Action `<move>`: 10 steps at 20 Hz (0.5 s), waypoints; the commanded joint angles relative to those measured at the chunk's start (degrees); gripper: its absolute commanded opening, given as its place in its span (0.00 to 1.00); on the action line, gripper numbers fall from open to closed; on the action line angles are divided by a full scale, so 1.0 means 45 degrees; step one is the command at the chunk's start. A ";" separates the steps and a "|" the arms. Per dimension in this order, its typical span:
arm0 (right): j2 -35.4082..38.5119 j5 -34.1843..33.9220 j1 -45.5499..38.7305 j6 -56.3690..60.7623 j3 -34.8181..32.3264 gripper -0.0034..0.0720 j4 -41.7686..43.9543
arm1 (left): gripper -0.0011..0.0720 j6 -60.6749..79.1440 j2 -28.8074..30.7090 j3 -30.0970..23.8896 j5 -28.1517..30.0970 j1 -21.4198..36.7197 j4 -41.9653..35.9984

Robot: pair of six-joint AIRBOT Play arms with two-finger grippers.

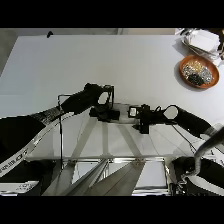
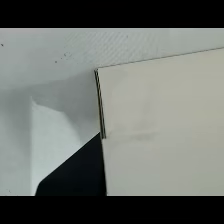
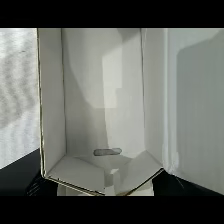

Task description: Fold the box and place the chain.

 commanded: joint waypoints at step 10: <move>0.0000 0.0010 0.0010 -0.0019 0.0000 0.59 -0.0015 | 0.29 0.0874 0.0627 -0.0068 -0.0374 0.0248 0.0369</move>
